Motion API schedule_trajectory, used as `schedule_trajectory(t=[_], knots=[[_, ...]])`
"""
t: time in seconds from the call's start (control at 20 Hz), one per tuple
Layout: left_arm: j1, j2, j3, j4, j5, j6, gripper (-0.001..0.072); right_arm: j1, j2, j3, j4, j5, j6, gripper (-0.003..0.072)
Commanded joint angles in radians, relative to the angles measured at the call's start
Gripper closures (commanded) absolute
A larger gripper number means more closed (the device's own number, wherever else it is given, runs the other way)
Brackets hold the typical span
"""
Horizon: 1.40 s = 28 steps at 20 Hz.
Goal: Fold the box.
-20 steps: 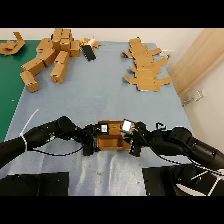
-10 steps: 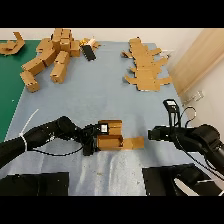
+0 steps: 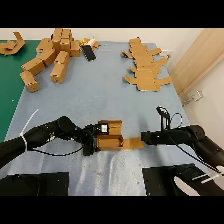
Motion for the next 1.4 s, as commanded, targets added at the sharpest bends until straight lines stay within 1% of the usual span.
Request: schedule_trajectory(t=[0.0,0.15,0.3,0.65,0.8,1.0,1.05,1.1,1.35], knots=[[0.0,0.0,0.0,0.0,0.0,0.0,0.0357,-0.004,-0.09,-0.006,0.134,0.051,-0.095,0.0682],[0.0,0.0,0.0,0.0,0.0,0.0,0.0358,-0.004,-0.126,-0.006,0.15,0.051,-0.111,0.0682],[0.0,0.0,0.0,0.0,0.0,0.0,0.0358,0.001,-0.134,-0.006,0.214,0.053,-0.153,0.0683],[0.0,0.0,0.0,0.0,0.0,0.0,0.0358,0.086,-0.132,-0.004,0.323,0.076,-0.169,0.0682],[0.0,0.0,0.0,0.0,0.0,0.0,0.0358,0.117,-0.125,0.028,0.329,0.076,-0.196,0.0681],[0.0,0.0,0.0,0.0,0.0,0.0,0.0358,0.133,-0.077,0.052,0.323,0.08,-0.211,0.068],[0.0,0.0,0.0,0.0,0.0,0.0,0.0358,0.133,-0.064,0.052,0.323,0.08,-0.21,0.0583],[0.0,0.0,0.0,0.0,0.0,0.0,0.0358,0.133,-0.056,0.052,0.324,0.08,-0.21,0.051],[0.001,0.0,0.0,0.0,0.0,0.0,0.0358,0.151,-0.052,0.052,0.337,0.09,-0.21,0.051]])
